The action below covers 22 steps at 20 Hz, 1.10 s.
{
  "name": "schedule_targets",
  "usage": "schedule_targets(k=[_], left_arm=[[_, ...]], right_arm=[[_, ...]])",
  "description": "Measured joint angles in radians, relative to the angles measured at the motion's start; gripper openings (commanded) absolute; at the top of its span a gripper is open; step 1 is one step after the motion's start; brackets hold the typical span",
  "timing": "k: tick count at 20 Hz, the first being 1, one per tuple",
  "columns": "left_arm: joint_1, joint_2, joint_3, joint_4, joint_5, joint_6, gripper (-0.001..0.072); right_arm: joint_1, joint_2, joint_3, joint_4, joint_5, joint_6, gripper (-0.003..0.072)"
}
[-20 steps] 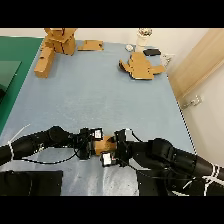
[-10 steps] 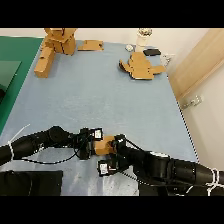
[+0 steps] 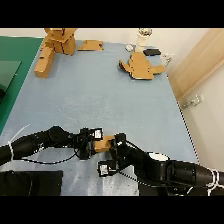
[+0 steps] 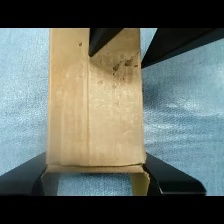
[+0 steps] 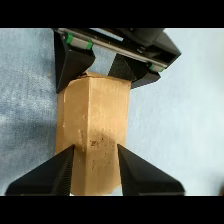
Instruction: Fold the box.
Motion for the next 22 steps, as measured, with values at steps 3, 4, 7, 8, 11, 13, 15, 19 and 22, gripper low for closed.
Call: schedule_targets(k=[3,4,7,8,11,13,15,19,22], left_arm=[[0.000,0.000,0.000,0.000,0.000,0.000,0.0539],[0.000,0.000,0.000,0.000,0.000,0.000,0.0540],[0.000,0.000,0.000,0.000,0.000,0.000,0.0539],[0.000,0.000,0.000,0.000,0.000,0.000,0.0539],[0.000,0.000,0.000,0.000,0.000,0.000,0.0539],[0.000,0.000,0.000,0.000,0.000,0.000,0.0539],[0.000,0.000,0.000,0.000,0.000,0.000,0.0540],[0.000,0.000,0.000,0.000,0.000,0.000,0.0539],[0.000,0.000,0.000,0.000,0.000,0.000,0.0539]], right_arm=[[0.010,0.006,0.000,-0.011,0.000,0.006,0.0336],[0.012,0.009,0.000,-0.015,-0.001,0.007,0.0336],[0.015,0.030,0.001,-0.021,-0.001,0.010,0.0336],[0.016,0.040,0.001,-0.023,-0.001,0.010,0.0335],[0.017,0.065,0.001,-0.028,-0.001,0.011,0.0297],[0.017,0.072,0.001,-0.040,-0.002,0.012,0.0285],[0.017,0.076,0.001,-0.057,-0.002,0.021,0.0285],[0.014,0.078,0.001,-0.095,-0.002,0.040,0.0285],[0.011,0.066,0.001,-0.108,0.000,0.054,0.0285]])
